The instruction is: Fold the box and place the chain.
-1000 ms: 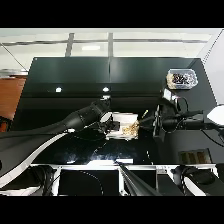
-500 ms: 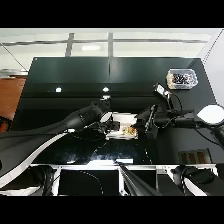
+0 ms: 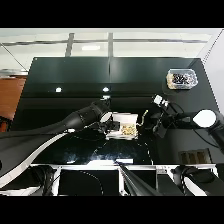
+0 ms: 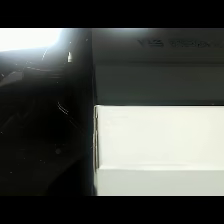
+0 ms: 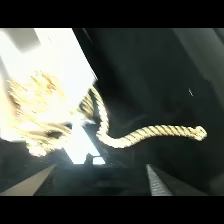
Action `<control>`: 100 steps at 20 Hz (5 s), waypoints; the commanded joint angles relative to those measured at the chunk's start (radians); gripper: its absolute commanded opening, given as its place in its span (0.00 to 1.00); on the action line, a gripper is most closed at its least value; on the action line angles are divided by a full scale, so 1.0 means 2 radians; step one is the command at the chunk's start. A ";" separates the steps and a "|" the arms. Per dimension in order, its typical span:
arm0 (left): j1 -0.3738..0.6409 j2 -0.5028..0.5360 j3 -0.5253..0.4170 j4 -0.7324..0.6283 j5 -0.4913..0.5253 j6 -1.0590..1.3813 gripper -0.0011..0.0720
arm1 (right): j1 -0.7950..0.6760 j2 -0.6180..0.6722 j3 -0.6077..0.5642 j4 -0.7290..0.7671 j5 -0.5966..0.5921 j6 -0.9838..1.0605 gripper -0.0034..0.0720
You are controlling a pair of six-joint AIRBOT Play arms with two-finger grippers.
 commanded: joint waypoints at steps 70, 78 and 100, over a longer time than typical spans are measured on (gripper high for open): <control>0.000 0.000 0.000 0.000 0.010 0.000 0.06 | 0.006 0.052 0.020 0.272 0.050 -0.038 0.13; 0.000 0.000 0.000 0.000 0.010 0.000 0.06 | 0.006 0.052 0.020 0.251 0.090 -0.021 0.19; 0.000 0.000 0.000 0.000 0.009 0.000 0.06 | 0.006 -0.014 -0.124 0.156 -0.052 -0.238 0.98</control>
